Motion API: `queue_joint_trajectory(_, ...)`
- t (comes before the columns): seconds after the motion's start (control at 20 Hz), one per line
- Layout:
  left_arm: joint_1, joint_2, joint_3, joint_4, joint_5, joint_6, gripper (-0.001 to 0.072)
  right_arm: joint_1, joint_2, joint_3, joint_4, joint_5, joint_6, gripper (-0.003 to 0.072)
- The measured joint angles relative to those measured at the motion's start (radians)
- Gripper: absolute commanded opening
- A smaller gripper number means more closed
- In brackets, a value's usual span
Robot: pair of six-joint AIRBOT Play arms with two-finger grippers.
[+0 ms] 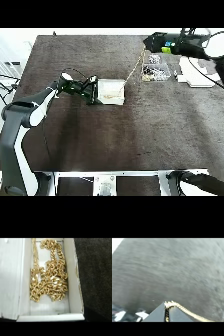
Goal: Fold the box and place the chain.
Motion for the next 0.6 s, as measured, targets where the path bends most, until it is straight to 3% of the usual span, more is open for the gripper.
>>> queue_joint_trajectory(0.35, 0.0, 0.0, 0.0, 0.0, 0.0, 0.0, 0.0423, 0.14, 0.084, -0.027, -0.025, 0.061, 0.032, 0.001)
queue_joint_trajectory(0.6, 0.0, 0.0, 0.0, 0.0, 0.0, 0.0, 0.0423, 0.238, 0.09, -0.146, -0.027, -0.057, 0.106, 0.001)
